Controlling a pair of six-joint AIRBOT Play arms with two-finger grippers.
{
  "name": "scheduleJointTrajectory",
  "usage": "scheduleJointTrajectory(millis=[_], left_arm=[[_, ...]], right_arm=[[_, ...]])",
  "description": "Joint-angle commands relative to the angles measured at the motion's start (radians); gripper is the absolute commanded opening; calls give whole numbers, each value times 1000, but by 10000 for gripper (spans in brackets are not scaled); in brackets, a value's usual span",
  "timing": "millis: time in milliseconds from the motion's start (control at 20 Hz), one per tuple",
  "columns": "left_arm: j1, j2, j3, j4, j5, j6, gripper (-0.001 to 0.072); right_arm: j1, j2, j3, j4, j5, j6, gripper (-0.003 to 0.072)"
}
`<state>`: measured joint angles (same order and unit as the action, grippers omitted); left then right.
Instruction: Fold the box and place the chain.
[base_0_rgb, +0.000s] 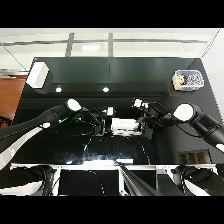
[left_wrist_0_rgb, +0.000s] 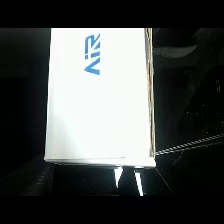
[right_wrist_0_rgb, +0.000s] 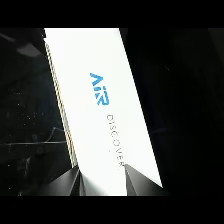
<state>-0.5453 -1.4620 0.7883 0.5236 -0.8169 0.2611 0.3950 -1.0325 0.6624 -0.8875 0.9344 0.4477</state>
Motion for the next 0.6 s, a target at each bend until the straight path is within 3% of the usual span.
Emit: scheduleJointTrajectory(millis=[0,550], left_arm=[[0,0,0,0,1,0,467],[0,0,0,0,1,0,467]], right_arm=[[0,-1,-6,1,5,1,398],[12,-6,-30,19,-24,1,387]])
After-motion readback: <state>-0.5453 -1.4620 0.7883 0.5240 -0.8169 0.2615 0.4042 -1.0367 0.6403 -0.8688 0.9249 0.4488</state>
